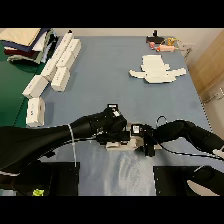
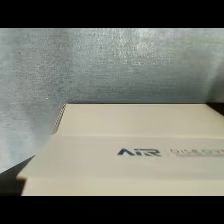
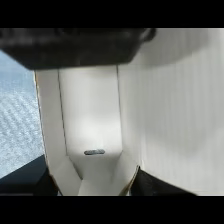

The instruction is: Fold the box.

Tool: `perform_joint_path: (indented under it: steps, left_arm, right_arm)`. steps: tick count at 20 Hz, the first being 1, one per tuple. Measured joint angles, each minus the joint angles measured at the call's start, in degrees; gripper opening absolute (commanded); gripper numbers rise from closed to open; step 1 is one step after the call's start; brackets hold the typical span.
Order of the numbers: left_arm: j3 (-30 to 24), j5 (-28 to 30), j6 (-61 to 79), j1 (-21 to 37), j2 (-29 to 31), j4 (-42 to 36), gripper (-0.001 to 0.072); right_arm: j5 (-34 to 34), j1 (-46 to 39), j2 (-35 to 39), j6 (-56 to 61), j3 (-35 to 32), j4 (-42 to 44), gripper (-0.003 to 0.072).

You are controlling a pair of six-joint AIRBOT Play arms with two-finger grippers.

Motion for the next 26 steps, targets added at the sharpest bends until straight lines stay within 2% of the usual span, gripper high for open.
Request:
perform_joint_path:
  steps: [8,14,16,17,18,19,22,24,26]
  left_arm:
    - [0.0,-2.5,1.0,2.5,4.8,-1.1,0.0624]
    - [0.0,-9.5,2.7,3.1,9.1,-1.4,0.0615]
    - [0.0,-14.2,2.8,3.9,12.1,0.2,0.0449]
    - [0.0,-16.9,2.9,4.4,13.8,1.4,0.0299]
    - [0.0,-19.9,2.9,5.1,15.7,2.8,0.0049]
    - [0.0,-22.8,2.9,5.8,17.4,4.2,0.0016]
    - [-1.5,-28.9,3.2,9.5,23.2,7.6,0.0015]
    - [-4.7,-29.0,4.1,13.2,26.9,8.3,0.0015]
    - [-9.7,-25.1,6.3,17.2,29.9,6.2,0.0015]
  right_arm:
    - [0.0,0.0,0.0,-0.1,0.0,0.0,0.0498]
    - [0.0,0.0,0.0,0.0,0.0,0.0,0.0498]
    - [0.0,0.0,0.0,0.0,0.0,0.0,0.0498]
    - [0.0,0.0,0.0,0.0,0.0,0.0,0.0497]
    - [0.0,0.0,0.0,0.0,0.0,0.0,0.0497]
    - [0.0,0.0,0.0,0.0,0.0,0.0,0.0498]
    - [0.0,0.0,0.0,0.0,0.0,0.0,0.0498]
    - [0.0,0.0,0.0,0.0,0.0,0.0,0.0497]
    - [0.0,0.0,0.0,0.0,0.0,0.0,0.0497]
